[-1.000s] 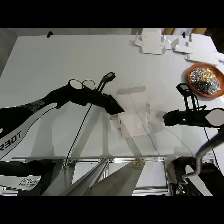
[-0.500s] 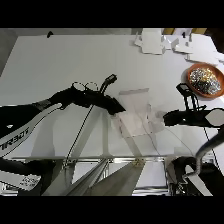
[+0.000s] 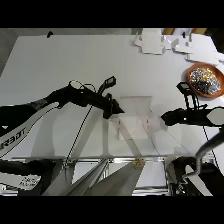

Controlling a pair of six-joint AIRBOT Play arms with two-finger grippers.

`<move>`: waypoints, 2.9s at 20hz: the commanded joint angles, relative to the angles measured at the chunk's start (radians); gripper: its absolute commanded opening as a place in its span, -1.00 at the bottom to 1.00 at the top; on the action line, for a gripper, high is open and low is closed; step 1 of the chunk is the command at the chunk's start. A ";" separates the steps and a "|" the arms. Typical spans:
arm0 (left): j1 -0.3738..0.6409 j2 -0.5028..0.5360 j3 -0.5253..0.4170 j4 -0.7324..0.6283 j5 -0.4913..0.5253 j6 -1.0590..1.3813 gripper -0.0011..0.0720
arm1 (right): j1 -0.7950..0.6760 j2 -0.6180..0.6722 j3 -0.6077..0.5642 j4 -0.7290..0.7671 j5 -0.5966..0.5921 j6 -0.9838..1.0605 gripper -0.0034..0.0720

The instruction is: Fold the box and place the chain.

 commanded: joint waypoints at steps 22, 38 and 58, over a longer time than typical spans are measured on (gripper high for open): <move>-0.125 0.198 -0.264 -0.037 0.357 0.306 -0.95 | 0.001 0.002 0.195 -0.001 0.103 -0.009 0.01; -0.125 0.147 -0.264 0.009 0.351 0.346 -0.95 | 0.001 0.002 0.195 0.001 0.107 -0.009 0.01; -0.099 0.114 -0.188 0.146 0.267 0.357 -0.93 | 0.001 0.001 0.194 0.000 0.108 -0.009 0.01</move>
